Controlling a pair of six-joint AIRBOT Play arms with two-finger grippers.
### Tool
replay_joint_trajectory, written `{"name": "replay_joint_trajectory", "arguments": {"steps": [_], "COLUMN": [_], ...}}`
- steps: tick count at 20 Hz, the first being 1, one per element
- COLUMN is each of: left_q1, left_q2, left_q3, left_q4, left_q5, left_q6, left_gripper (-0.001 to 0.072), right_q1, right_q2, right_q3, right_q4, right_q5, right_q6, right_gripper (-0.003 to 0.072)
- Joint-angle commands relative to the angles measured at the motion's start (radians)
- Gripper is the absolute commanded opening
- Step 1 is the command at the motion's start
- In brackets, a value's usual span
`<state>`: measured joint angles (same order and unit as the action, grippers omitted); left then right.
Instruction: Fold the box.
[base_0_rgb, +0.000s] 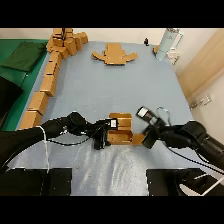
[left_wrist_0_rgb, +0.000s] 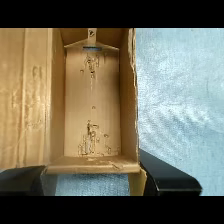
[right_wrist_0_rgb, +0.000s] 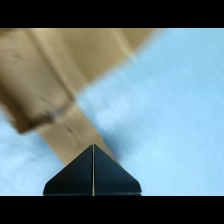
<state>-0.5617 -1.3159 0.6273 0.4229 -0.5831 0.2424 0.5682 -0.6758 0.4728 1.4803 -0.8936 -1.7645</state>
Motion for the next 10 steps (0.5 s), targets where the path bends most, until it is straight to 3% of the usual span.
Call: {"name": "replay_joint_trajectory", "arguments": {"steps": [1,3,6,10], "left_q1": [0.0,0.0,0.0,0.0], "left_q2": [0.0,0.0,0.0,0.0], "left_q3": [0.001,0.001,0.001,0.001], "left_q4": [0.0,0.0,0.0,0.0], "left_q5": [-0.002,-0.002,-0.001,-0.001], "left_q6": [0.0,0.0,0.0,0.0], "left_gripper": [0.0465,0.0465,0.0465,0.0466], "right_q1": [-0.048,-0.15,-0.298,-0.325], "right_q2": [0.07,0.061,-0.016,-0.142], "right_q3": [0.028,0.019,-0.024,-0.038], "right_q4": [-0.533,-0.52,-0.167,0.29], "right_q5": [-0.286,-0.307,-0.193,-0.047], "right_q6": [0.723,0.743,0.571,0.272], "right_gripper": [0.0005,0.0005,0.0004,0.0004]}}
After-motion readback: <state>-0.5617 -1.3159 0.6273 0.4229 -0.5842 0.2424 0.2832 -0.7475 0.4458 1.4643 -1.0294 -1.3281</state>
